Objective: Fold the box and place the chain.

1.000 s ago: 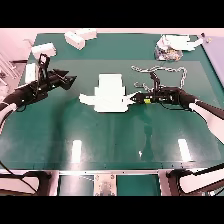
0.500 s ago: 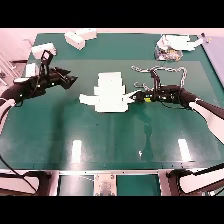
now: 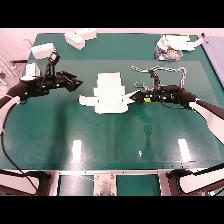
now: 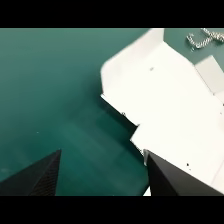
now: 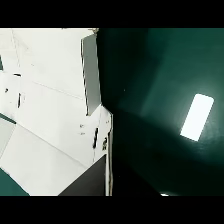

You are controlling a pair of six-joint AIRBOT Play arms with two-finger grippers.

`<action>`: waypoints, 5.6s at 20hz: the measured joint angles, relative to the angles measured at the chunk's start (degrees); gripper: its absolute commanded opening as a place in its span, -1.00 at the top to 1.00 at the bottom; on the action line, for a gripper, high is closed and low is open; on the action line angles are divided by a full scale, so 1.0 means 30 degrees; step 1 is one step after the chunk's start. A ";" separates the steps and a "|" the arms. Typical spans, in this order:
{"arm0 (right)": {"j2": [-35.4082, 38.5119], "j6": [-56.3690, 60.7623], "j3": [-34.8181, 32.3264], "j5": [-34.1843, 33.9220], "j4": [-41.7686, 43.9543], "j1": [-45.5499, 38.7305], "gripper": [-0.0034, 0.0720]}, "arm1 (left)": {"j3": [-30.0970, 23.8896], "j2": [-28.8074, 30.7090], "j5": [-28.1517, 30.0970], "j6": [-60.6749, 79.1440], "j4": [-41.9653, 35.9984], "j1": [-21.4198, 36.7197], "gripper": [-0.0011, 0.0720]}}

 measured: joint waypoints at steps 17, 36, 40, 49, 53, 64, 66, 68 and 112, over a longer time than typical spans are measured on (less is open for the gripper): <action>0.0000 0.0007 0.0000 0.0022 0.0073 0.0000 0.90 | 1.0025 -0.7431 -0.5799 -0.9071 0.5107 -0.0495 -0.61; 0.0000 -0.0240 0.0000 0.0029 0.0036 0.0000 0.90 | 1.0469 -0.8021 -0.6149 -0.8706 0.5858 -0.2652 -0.61; 0.0000 -0.0306 0.0000 0.0015 0.0029 0.0000 0.90 | 1.0462 -0.8335 -0.6280 -0.8539 0.5581 -0.2790 -0.60; 0.0000 -0.0408 0.0000 -0.0029 0.0015 0.0000 0.90 | 1.0469 -0.8575 -0.6411 -0.7919 0.4364 -0.2892 -0.32; 0.0000 -0.0430 0.0000 -0.0029 0.0015 0.0000 0.90 | 1.0469 -0.8597 -0.6615 -0.7694 0.4182 -0.2878 -0.31; 0.0000 -0.0437 0.0000 -0.0029 0.0015 0.0000 0.90 | 1.0469 -0.8604 -0.7300 -0.7206 0.4080 -0.2878 0.02; 0.0000 -0.0437 0.0000 -0.0029 0.0015 0.0000 0.90 | 1.0469 -0.8604 -0.7482 -0.7162 0.4080 -0.2878 0.02; 0.0000 -0.0437 0.0000 -0.0029 0.0015 0.0000 0.90 | 1.0469 -0.8612 -0.7599 -0.7111 0.4073 -0.2878 0.02; -0.0007 -0.0423 0.0000 -0.0313 -0.0058 -0.0452 0.90 | 1.0469 -0.9005 -0.6222 -0.4721 0.2907 -0.3534 0.40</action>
